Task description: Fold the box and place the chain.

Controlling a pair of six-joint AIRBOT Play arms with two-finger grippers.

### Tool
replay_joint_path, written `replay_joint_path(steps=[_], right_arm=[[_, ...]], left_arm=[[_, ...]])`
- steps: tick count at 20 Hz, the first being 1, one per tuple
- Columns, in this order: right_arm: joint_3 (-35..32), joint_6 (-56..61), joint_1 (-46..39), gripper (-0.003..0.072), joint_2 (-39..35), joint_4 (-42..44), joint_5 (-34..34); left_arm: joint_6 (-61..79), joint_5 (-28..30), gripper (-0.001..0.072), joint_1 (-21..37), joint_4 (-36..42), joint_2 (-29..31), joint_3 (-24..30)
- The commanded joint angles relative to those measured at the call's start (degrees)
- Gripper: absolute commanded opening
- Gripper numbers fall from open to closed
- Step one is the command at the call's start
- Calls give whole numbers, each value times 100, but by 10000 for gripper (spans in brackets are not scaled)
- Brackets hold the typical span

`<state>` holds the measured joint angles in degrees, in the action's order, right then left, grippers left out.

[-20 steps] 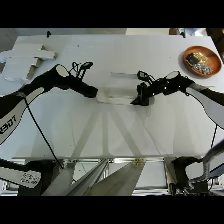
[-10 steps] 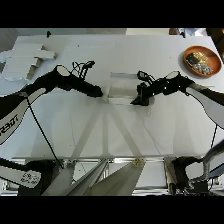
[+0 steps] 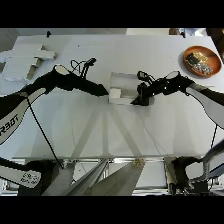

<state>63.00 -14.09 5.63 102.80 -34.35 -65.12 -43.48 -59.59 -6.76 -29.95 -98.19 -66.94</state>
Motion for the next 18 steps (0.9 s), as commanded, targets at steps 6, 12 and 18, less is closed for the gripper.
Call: replay_joint_path(steps=[6,12,18], right_arm=[[4,13,2,455,4,4,0],[4,13,2,455,4,4,0],[4,15,2,455,4,4,0]], left_arm=[[634,-33,358,-129,162,0,2],[-245,-59,305,-105,-345,22,2],[-850,52,279,-52,-544,39,2]])
